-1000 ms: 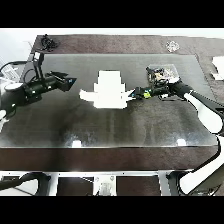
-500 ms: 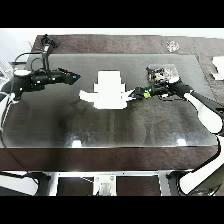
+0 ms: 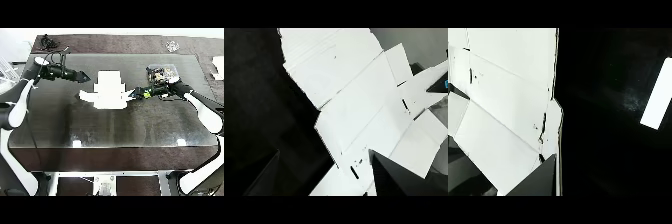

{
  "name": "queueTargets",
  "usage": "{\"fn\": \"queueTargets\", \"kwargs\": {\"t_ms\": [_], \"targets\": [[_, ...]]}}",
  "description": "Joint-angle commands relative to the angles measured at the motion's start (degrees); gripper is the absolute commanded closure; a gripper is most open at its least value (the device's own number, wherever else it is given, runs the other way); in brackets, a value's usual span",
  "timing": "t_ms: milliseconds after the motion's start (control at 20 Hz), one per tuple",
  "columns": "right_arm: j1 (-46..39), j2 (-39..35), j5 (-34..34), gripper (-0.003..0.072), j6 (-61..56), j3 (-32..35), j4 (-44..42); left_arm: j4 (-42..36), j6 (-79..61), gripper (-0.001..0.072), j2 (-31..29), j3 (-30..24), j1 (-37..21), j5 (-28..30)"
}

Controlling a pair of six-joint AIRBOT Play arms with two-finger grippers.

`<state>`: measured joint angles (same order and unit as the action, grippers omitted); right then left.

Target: Fold the box and place the chain.

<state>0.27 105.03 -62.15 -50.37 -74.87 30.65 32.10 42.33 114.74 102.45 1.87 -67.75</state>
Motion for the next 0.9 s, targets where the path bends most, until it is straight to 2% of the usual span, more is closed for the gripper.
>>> {"fn": "queueTargets", "kwargs": {"t_ms": [0, 50, 100, 250, 850], "targets": [[-0.09, 0.02, -0.04, 0.0682, 0.0, -0.07, -0.02, 1.2, 5.57, 0.0059, 5.77, 7.63, 1.01, -5.18], [-0.09, 0.02, -0.04, 0.0683, 0.0, -0.07, -0.02, 1.25, 5.68, 0.0067, 6.84, 9.25, 1.33, -5.27], [-0.09, 0.02, -0.04, 0.0682, 0.0, -0.07, 0.0, 1.22, 6.4, 0.0144, 8.2, 10.88, 1.6, -5.64], [-0.11, 0.02, -0.07, 0.0682, 0.0, -0.07, 0.0, -0.92, 6.91, 0.0142, 11.02, 13.38, 2.4, -5.75], [-0.11, 0.02, -0.09, 0.0682, 0.02, -0.07, 0.0, -2.32, 4.59, 0.0143, 14.36, 13.55, 6.23, -1.7]]}}
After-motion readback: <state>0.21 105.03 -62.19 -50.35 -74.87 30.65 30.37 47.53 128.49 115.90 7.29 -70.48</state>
